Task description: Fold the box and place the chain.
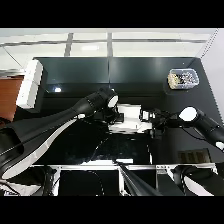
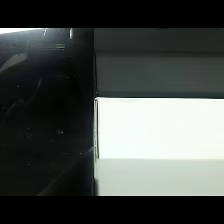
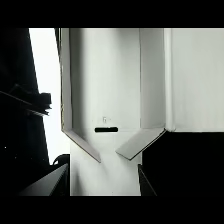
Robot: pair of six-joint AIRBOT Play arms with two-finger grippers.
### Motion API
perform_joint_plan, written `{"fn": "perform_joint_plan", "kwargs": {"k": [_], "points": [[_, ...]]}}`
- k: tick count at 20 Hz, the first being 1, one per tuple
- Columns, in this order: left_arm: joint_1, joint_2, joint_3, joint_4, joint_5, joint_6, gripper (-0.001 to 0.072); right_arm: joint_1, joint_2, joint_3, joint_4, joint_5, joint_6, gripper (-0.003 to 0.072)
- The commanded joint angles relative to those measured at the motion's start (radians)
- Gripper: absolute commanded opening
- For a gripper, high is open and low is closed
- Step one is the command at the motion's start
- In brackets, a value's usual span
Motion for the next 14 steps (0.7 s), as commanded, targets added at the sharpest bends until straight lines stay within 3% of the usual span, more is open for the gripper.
{"fn": "perform_joint_plan", "kwargs": {"k": [1,2,4,6,7,8,14], "points": [[0.000,0.000,0.001,0.000,0.000,0.000,0.0025,0.024,-0.022,0.000,0.085,-0.048,-0.024,0.0478],[0.000,0.000,0.001,0.000,0.000,0.000,0.0025,0.033,-0.028,0.000,0.091,-0.052,-0.024,0.0477],[0.000,0.000,0.001,0.000,-0.001,0.000,0.0025,0.051,-0.035,0.000,0.094,-0.034,-0.022,0.0239],[0.000,0.000,0.001,0.000,0.000,0.000,0.0025,0.063,-0.036,-0.001,0.120,-0.040,-0.017,0.0234],[0.000,0.000,0.001,0.000,0.000,0.000,0.0025,0.068,-0.037,-0.002,0.132,-0.049,-0.017,0.0104],[0.000,0.000,0.001,0.000,0.000,0.000,0.0025,0.072,-0.037,-0.002,0.142,-0.060,-0.017,0.0073],[0.000,0.000,0.001,0.000,-0.001,-0.001,0.0025,0.093,-0.085,-0.001,0.258,-0.090,-0.018,0.0074]]}}
